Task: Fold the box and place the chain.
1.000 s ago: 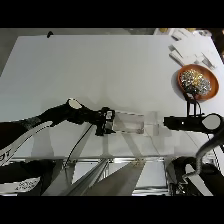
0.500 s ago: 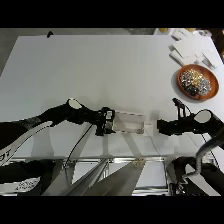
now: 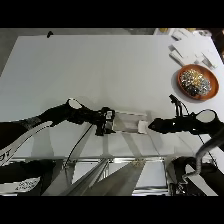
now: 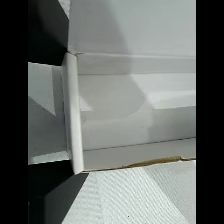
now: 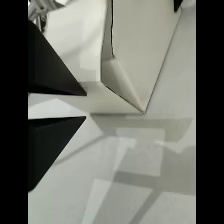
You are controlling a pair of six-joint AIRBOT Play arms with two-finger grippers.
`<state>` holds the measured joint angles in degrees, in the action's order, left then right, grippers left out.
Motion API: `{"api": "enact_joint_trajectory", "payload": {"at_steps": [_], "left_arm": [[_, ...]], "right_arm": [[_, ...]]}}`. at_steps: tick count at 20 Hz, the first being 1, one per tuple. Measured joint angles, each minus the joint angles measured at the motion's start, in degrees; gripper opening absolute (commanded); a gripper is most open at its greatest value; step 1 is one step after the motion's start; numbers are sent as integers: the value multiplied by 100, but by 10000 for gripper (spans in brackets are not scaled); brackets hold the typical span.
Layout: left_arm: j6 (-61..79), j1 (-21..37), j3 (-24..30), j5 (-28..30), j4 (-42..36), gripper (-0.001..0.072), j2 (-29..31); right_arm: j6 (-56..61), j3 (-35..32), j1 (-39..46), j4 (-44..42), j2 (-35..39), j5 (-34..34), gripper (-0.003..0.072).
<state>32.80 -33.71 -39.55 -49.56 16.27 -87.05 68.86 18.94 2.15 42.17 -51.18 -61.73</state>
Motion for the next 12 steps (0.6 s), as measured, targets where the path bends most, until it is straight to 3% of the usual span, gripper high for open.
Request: {"api": "enact_joint_trajectory", "payload": {"at_steps": [6, 8, 12], "left_arm": [[-2, 0, 0, 2, 0, 83, 0], [-2, 0, 0, 2, 0, 83, 0], [-2, 0, 0, 2, 0, 83, 0]], "right_arm": [[-201, -2, 0, -396, 179, -186, 291], [-229, -2, -24, -448, 195, -192, 352], [22, 7, -400, -332, 208, 103, 348]]}}
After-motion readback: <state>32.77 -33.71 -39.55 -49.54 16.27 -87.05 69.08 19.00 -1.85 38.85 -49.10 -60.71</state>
